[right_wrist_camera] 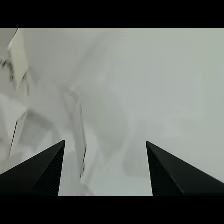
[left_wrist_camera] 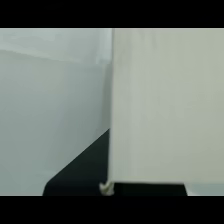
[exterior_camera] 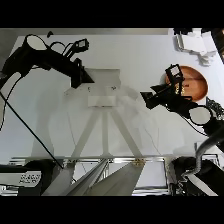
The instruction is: Fold the box and place the chain.
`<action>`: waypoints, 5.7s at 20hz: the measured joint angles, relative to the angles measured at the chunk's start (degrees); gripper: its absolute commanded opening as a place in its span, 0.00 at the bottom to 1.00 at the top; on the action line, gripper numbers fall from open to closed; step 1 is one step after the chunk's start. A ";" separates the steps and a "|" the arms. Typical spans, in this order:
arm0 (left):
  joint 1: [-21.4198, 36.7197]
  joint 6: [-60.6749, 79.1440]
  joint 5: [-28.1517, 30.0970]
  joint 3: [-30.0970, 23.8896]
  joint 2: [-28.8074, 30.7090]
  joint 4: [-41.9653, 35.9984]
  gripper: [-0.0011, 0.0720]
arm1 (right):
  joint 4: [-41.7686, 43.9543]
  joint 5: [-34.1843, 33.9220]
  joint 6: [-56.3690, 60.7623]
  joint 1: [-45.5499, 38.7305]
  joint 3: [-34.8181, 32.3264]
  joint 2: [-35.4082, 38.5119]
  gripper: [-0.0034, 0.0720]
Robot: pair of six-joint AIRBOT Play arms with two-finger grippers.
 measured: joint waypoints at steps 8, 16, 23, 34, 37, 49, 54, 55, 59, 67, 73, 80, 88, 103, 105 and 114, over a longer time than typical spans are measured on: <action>-1.92 16.76 12.28 -18.16 1.03 -7.48 0.02 | -0.31 -0.24 0.02 0.00 0.02 0.50 0.75; -2.47 29.27 15.74 -20.20 -5.31 -8.15 0.02 | -0.33 -0.35 0.00 0.00 0.02 0.50 0.75; -2.49 35.76 16.22 -20.31 -6.86 -14.80 0.03 | -0.33 -0.31 0.00 0.00 0.02 0.50 0.75; -2.45 37.13 15.89 -20.26 -9.31 -14.84 0.02 | -0.26 0.55 -0.11 0.00 0.07 0.52 0.75; -2.45 37.13 15.91 -20.28 -9.46 -14.53 0.02 | -0.17 2.38 -1.53 0.13 0.17 0.52 0.76; -2.47 37.16 16.13 -20.28 -9.49 -14.12 0.02 | -3.13 13.33 -35.45 12.48 -0.28 -2.32 0.96; -2.47 37.16 16.15 -20.28 -9.49 -14.14 0.02 | -3.56 11.58 -38.40 11.63 -1.40 -8.02 0.98; -2.47 37.16 16.15 -20.28 -9.49 -14.14 0.02 | -3.17 10.97 -38.73 11.50 -1.53 -9.77 0.98; -2.47 37.16 16.15 -20.28 -9.51 -14.14 0.02 | 3.48 8.48 -39.21 11.26 -1.64 -16.96 0.98; -2.47 37.16 16.15 -20.28 -9.51 -14.19 0.02 | 24.24 6.86 -45.33 10.88 -1.53 -22.53 0.98; -2.47 37.16 16.17 -20.28 -9.51 -14.25 0.02 | 29.31 8.17 -48.19 7.58 0.46 -23.54 0.98; -2.47 37.13 16.20 -20.28 -9.51 -14.29 0.02 | 30.16 14.84 -58.69 3.76 5.77 -29.51 0.98; -2.47 37.13 16.22 -20.28 -9.51 -14.29 0.02 | 30.29 20.13 -66.95 1.97 11.23 -35.47 0.97; -2.47 37.16 16.17 -20.28 -9.53 -14.27 0.02 | 36.81 26.25 -79.28 1.79 14.25 -42.99 0.84; -2.47 37.13 16.15 -20.28 -9.53 -14.27 0.02 | 36.39 26.84 -79.56 1.79 14.29 -43.06 0.84; -2.49 37.20 16.09 -20.28 -9.53 -14.25 0.03 | 30.77 28.72 -75.47 1.79 14.38 -43.08 0.82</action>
